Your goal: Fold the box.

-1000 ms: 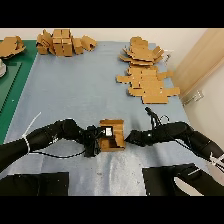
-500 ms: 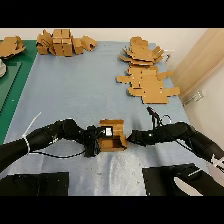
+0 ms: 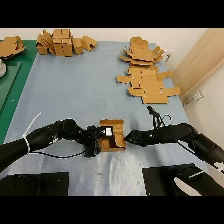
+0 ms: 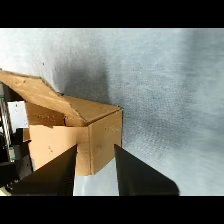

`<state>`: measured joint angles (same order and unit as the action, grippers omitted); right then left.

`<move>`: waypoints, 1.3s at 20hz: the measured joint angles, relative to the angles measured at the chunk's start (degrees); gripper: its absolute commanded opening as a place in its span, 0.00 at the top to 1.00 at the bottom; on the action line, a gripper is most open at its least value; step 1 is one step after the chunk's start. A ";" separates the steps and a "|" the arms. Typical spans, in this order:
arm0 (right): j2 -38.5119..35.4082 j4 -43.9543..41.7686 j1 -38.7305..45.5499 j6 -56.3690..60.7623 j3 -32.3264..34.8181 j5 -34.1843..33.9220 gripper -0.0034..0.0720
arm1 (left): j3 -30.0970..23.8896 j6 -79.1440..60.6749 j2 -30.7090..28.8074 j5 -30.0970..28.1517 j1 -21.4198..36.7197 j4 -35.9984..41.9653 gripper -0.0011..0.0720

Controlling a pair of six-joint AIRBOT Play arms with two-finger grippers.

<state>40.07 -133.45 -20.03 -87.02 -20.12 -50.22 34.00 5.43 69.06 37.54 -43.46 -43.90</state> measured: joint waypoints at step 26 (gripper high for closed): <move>23.91 42.60 -28.55 42.45 -25.70 -12.22 0.40 | 0.00 0.00 -0.02 0.00 0.00 0.00 0.26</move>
<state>63.99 -90.85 -48.58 -44.58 -45.82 -62.43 34.00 5.43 69.04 37.54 -43.46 -43.90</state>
